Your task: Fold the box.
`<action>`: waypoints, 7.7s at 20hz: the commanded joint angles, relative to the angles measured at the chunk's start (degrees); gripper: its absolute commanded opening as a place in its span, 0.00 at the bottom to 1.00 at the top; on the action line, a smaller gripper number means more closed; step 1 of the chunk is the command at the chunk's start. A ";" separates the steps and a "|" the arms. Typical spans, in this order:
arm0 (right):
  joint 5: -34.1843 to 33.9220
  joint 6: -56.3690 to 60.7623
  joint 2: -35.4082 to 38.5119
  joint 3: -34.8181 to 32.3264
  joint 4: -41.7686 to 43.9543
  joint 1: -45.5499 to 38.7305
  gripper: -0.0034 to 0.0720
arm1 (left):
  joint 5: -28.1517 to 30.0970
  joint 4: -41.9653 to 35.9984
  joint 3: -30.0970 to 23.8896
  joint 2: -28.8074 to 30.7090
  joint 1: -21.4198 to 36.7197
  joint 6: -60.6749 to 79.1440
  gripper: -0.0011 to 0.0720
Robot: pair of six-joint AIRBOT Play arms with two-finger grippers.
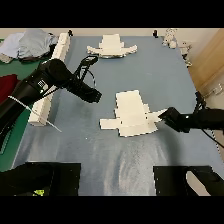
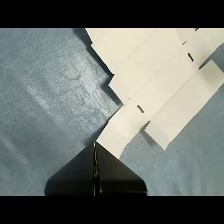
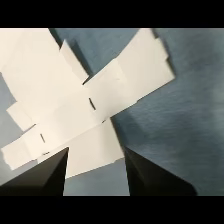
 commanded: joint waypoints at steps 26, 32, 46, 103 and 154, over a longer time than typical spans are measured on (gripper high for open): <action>-30.77 -39.78 -56.68 37.75 8.26 -8.76 0.50 | 0.02 0.00 0.04 -0.04 0.07 0.02 0.03; -34.32 -39.78 -56.13 37.73 8.28 -6.43 0.04 | 0.02 0.00 0.04 -0.04 0.07 0.02 0.03; -1.75 -28.92 -20.63 0.42 12.31 11.43 0.04 | 3.74 -2.08 0.04 -0.04 0.07 0.00 0.03; 5.44 -18.12 -4.90 2.95 -20.59 20.44 0.52 | -23.67 -36.94 -2.69 -27.98 11.47 48.76 0.03; 8.39 -2.23 -11.54 0.76 -15.13 28.89 0.05 | 16.96 -50.51 -31.52 -0.66 -6.34 98.01 0.03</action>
